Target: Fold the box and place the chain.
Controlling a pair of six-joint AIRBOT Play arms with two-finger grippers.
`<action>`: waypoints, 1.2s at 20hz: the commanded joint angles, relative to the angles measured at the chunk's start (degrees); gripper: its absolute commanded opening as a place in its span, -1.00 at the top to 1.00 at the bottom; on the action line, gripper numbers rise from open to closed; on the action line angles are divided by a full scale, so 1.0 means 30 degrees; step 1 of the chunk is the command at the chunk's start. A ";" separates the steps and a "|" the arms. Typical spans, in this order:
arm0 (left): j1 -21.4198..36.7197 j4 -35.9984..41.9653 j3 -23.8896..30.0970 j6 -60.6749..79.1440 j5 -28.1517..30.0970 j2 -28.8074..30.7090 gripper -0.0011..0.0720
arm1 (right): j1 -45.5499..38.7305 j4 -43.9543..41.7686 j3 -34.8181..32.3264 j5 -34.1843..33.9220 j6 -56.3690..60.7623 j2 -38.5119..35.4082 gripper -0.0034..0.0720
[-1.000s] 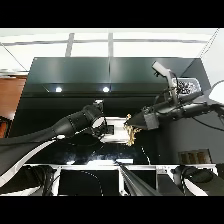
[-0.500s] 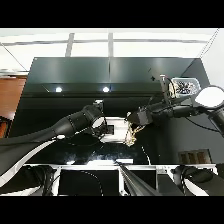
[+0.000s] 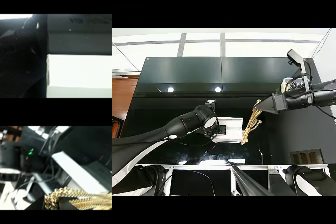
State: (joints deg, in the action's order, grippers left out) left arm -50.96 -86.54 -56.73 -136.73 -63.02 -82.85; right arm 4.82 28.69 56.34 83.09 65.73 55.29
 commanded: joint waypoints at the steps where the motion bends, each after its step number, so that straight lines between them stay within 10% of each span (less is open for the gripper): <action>1: 0.0000 -0.0007 0.0007 0.0007 -0.0007 0.0000 0.89 | 0.0809 -0.0233 -0.0364 0.0146 -0.0146 0.0015 0.90; 24: 0.0000 -0.0007 0.0007 0.0007 -0.0007 0.0000 0.89 | 0.6586 0.0117 -0.5952 -0.9384 0.1450 0.1858 0.89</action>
State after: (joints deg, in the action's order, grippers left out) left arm -50.96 -86.54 -56.73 -136.73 -63.07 -82.85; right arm 24.23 29.30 39.70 57.19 69.76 60.49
